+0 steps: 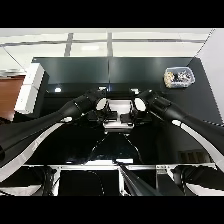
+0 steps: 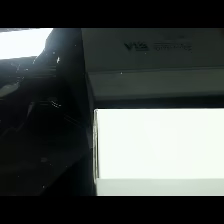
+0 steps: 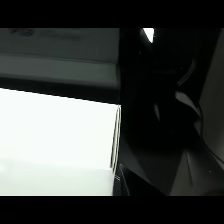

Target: Fold the box and place the chain.

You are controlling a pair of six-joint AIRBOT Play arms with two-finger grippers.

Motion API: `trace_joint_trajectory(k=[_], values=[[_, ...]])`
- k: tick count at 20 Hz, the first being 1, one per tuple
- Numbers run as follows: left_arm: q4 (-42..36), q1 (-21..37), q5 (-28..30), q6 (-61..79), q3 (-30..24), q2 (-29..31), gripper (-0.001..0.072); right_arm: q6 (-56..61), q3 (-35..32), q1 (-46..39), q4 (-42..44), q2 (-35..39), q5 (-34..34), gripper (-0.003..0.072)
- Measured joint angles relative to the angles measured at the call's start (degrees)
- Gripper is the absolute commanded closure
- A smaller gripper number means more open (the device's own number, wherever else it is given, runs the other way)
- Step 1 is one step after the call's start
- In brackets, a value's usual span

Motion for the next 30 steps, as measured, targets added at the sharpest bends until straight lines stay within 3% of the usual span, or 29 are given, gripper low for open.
trace_joint_trajectory(k=[6,7,8,12,14,16,20,26,30], values=[[0.00,0.00,-0.02,-0.04,0.00,0.00,0.0676,1.49,1.25,1.55,-4.17,-1.42,1.77,0.0449],[0.00,0.00,-0.02,-0.04,0.00,0.00,0.0676,1.73,1.31,1.64,-4.24,-1.51,1.77,0.0597],[-0.02,0.00,0.02,-0.15,0.00,0.00,0.0676,1.90,1.38,1.70,-4.26,-1.55,1.57,0.0663],[-0.02,0.00,-0.09,-0.24,0.00,0.00,0.0676,2.71,1.42,1.81,-4.33,-1.73,0.52,0.0663],[0.00,0.00,-0.09,-0.20,0.00,0.00,0.0676,2.75,1.42,1.81,-4.20,-1.73,0.24,0.0656],[0.22,0.00,0.04,0.26,0.00,0.00,0.0676,2.64,1.42,1.81,-4.04,-1.73,-0.13,0.0421],[0.00,0.00,0.00,0.15,0.00,0.00,0.0676,2.54,1.62,1.18,-4.37,0.44,0.31,0.0421],[0.00,0.00,0.00,0.00,0.00,0.00,0.0676,-2.40,1.86,-2.10,-6.64,12.00,2.82,0.0421],[0.02,0.00,0.24,-0.02,0.00,0.00,0.0676,-4.17,1.66,-8.39,-19.23,19.69,-0.85,0.0424]])
